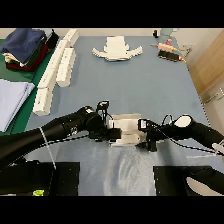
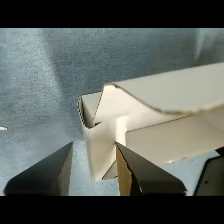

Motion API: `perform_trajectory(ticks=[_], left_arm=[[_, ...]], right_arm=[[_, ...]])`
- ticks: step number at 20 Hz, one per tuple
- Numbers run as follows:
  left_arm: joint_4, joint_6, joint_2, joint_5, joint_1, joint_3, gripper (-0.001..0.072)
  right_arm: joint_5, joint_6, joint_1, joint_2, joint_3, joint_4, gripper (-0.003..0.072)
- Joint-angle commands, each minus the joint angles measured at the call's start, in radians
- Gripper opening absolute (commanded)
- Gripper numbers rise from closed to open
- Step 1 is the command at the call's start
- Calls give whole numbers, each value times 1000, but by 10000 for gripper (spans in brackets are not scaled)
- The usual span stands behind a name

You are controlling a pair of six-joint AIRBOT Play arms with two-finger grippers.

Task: Fold the box.

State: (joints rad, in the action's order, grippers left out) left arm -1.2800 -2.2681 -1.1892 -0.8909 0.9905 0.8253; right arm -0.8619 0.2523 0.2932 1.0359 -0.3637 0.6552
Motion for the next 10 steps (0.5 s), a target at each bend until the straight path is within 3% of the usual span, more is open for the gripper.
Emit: perform_trajectory(ticks=[1,6,10], left_arm=[[-8,-31,-45,-13,2,27,426],[-97,-101,-92,-83,20,95,418],[-95,-105,-143,-117,29,135,418]], right_arm=[[0,0,1,-1,-1,0,605],[0,0,1,0,-1,-1,605],[0,0,1,0,-1,0,605]])
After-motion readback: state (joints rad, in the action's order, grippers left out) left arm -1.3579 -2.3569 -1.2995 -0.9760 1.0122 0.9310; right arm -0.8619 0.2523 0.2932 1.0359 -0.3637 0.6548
